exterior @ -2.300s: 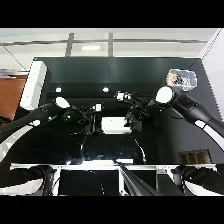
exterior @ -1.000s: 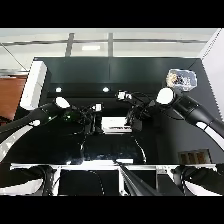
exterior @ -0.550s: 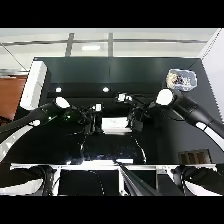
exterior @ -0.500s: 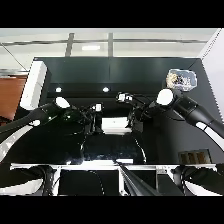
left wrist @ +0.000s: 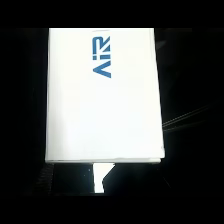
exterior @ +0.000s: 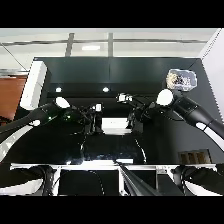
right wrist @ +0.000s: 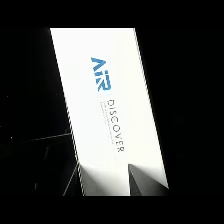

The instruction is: Fold the box and place the chain.

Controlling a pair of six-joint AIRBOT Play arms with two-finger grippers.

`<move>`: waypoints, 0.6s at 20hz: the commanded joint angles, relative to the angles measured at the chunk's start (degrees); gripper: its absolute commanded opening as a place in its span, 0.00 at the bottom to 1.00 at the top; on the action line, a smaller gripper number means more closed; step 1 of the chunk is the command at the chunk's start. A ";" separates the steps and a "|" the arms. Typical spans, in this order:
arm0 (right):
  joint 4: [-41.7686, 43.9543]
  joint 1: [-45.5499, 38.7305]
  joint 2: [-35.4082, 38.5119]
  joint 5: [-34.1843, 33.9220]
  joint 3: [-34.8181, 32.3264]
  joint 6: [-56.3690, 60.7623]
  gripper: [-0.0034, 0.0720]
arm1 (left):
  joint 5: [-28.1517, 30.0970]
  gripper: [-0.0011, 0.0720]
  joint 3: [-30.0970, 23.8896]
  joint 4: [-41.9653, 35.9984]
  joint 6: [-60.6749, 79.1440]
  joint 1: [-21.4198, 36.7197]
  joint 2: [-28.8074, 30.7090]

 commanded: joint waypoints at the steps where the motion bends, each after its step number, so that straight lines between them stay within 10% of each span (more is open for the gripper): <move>1: 0.09 -0.31 1.70 0.28 -0.20 1.51 0.54 | 0.04 0.50 0.04 -0.02 -0.07 0.02 0.00; 6: 0.37 -4.42 9.46 4.33 -0.24 18.69 0.54 | 0.37 0.50 0.04 -0.02 -0.17 0.02 0.00; 8: 2.45 -6.40 9.84 8.46 -1.64 28.41 0.09 | 0.68 0.50 0.04 -0.02 -0.46 0.02 0.00; 12: 33.33 -6.45 8.70 0.24 -11.69 23.23 0.05 | 0.68 0.50 0.04 -0.02 -0.46 0.02 0.00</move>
